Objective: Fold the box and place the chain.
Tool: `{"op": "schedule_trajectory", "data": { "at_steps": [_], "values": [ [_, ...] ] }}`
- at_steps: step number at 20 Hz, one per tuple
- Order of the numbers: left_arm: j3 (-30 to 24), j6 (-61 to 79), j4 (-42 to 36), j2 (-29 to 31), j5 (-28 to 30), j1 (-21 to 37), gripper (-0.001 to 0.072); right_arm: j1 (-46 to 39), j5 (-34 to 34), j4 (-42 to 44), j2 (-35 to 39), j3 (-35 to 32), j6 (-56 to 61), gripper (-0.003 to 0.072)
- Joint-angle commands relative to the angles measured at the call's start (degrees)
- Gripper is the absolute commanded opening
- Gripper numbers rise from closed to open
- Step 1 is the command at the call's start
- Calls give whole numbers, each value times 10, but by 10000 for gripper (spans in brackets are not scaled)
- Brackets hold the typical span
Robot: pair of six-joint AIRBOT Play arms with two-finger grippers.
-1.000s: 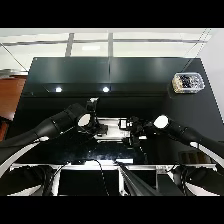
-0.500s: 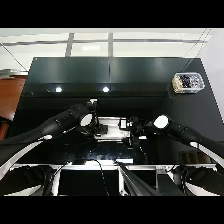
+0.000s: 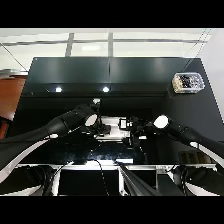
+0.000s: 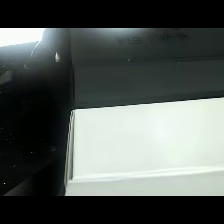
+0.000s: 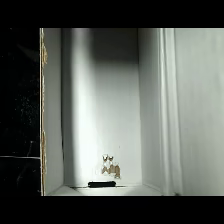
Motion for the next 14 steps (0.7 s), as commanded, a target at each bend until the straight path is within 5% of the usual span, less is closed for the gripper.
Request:
{"op": "schedule_trajectory", "data": {
  "at_steps": [1, 14],
  "values": [
    [2, -1, 4, -2, -7, 0, 334, 1, 0, 0, 0, 0, 0, 367],
    [11, -11, 4, 0, -15, 10, 323, 1, 0, 0, 0, 0, 0, 367]
  ]
}}
